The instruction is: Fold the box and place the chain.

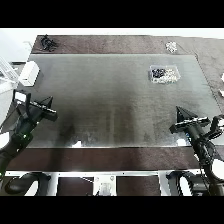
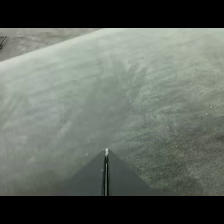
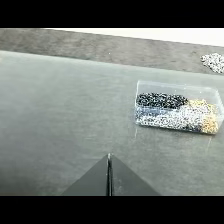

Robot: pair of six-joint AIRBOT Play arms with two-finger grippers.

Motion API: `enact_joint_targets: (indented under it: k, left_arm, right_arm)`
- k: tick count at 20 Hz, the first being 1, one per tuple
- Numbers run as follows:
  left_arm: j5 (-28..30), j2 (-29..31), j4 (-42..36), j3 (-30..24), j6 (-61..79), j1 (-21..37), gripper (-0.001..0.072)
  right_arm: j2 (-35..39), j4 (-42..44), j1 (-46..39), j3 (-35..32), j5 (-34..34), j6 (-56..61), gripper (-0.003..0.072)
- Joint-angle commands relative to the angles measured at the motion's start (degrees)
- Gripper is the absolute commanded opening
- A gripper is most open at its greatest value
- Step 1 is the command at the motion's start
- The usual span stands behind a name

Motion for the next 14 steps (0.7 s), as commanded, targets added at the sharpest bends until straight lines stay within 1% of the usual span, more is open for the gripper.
enact_joint_targets:
  k: [1, 2, 14]
  left_arm:
    - [2.54, 0.13, -0.66, -0.55, -1.95, -0.83, 0.0021]
    - [2.54, 0.13, -0.66, -0.55, -1.95, -0.83, 0.0021]
    - [2.69, 0.13, -0.63, -0.55, -1.92, -0.83, 0.0021]
  right_arm:
    - [0.79, 0.0, 0.04, -0.72, 0.98, 0.55, 0.0012]
    - [0.79, 0.0, 0.04, -0.72, 0.94, 2.05, 0.0012]
    - [0.79, 0.0, 0.04, -0.72, 0.92, 2.1, 0.0012]
